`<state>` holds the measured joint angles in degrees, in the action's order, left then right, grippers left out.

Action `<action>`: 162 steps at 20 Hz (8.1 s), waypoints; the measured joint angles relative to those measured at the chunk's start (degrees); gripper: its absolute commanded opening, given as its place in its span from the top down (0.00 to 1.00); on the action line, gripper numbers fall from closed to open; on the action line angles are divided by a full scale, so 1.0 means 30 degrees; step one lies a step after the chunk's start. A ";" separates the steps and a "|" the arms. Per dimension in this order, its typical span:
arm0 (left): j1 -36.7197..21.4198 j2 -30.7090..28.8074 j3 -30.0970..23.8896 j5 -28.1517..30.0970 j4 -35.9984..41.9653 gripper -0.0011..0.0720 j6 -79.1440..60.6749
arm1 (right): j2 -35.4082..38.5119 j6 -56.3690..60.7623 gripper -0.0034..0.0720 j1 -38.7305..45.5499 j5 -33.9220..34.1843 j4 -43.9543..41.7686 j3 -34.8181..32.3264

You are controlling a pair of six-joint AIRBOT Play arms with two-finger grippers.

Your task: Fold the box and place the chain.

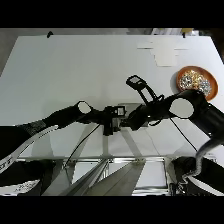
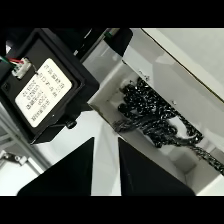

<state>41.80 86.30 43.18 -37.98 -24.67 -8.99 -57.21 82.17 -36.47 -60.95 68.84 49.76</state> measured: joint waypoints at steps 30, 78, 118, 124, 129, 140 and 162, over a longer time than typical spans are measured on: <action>0.0000 0.0000 0.0000 0.0000 0.0007 0.62 0.0007 | -0.6783 -0.1035 0.44 1.1067 0.0685 0.5370 0.0583; 0.0000 0.0000 0.0000 0.0000 0.0007 0.62 0.0007 | 0.2149 -0.1399 0.60 0.0262 0.3432 -0.0969 -0.2259; 0.0000 0.0000 0.0000 0.0000 0.0000 0.62 0.0007 | -0.5989 0.0736 0.94 1.0440 0.1450 0.5136 -0.1275; 0.0000 0.0000 0.0000 0.0000 0.0000 0.62 0.0007 | -0.2594 0.0510 0.94 0.8451 0.0117 0.4670 -0.1275; 0.0000 0.0000 0.0000 0.0000 0.0000 0.62 0.0000 | 0.0867 0.0131 0.93 0.6113 -0.1756 0.2186 -0.1275; 0.0000 0.0000 0.0000 0.0000 0.0007 0.62 0.0007 | 0.3337 -0.0044 0.90 0.0146 0.1027 -0.2076 -0.1275; 0.0000 0.0000 0.0000 0.0000 0.0007 0.62 0.0007 | -0.0204 -0.0058 0.59 0.9763 0.3942 0.3752 -0.0707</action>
<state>41.80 86.30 43.18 -37.98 -24.64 -8.97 -57.82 82.00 -7.18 -49.12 80.09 47.64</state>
